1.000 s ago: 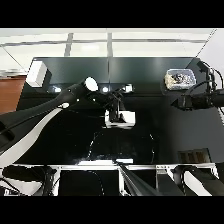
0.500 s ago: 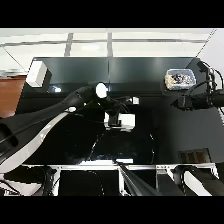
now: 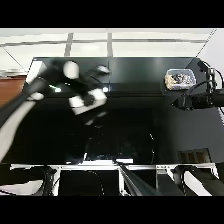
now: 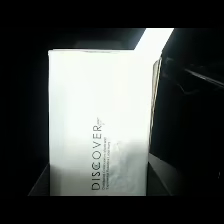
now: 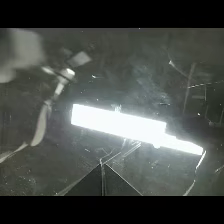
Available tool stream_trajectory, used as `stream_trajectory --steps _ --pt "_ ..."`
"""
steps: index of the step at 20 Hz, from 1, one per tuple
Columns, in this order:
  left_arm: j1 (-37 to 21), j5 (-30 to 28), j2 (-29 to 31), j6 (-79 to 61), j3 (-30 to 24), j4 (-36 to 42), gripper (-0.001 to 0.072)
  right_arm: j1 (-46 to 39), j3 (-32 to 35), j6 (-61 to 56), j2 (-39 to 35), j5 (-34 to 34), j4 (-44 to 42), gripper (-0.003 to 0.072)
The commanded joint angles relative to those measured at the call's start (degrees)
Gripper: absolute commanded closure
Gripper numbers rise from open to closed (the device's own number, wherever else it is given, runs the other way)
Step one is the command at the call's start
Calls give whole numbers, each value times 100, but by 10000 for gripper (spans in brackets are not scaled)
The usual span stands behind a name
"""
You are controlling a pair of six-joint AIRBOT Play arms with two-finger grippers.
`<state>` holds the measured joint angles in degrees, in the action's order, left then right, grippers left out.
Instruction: Fold the box and place the chain.
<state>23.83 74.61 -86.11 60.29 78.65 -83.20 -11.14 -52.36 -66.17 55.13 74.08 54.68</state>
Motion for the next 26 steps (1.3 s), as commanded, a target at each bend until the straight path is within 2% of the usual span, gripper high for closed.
stream_trajectory --steps 1,3,6,9,11,13,19,20,21,22,24,26 --pt "-1893 1346 352 1735 -299 -251 359 0 2 -4 -4 -35 -9 672" --pt "-3088 1172 354 1908 -638 -393 359 0 2 -4 -4 -44 -20 671" --pt "-4542 221 308 2026 -820 -208 359 0 2 -28 -4 -94 -20 671" --pt "-5191 -570 293 1665 -802 103 359 11 2 -114 -2 -234 -26 671" --pt "-5233 -868 140 625 -767 492 359 48 2 -85 -2 -251 -59 671" --pt "-5099 -1025 -118 2 -610 531 358 87 2 -87 -2 -256 -63 671" --pt "-4817 -1355 -1095 20 328 640 356 90 2 -94 -2 -256 -66 671" --pt "-4752 -1410 -1204 107 450 612 295 90 2 -94 -2 -256 -66 671" --pt "-4695 -1447 -1294 339 573 573 77 90 2 -94 -2 -254 -66 672" --pt "-4658 -1453 -1338 505 721 437 -7 90 2 -94 -2 -254 -66 671" --pt "-4599 -1231 -1329 905 1163 83 -7 90 2 -94 -2 -254 -66 672" --pt "-4601 -586 -1307 1217 1827 221 -6 90 2 -92 -2 -286 -66 671"
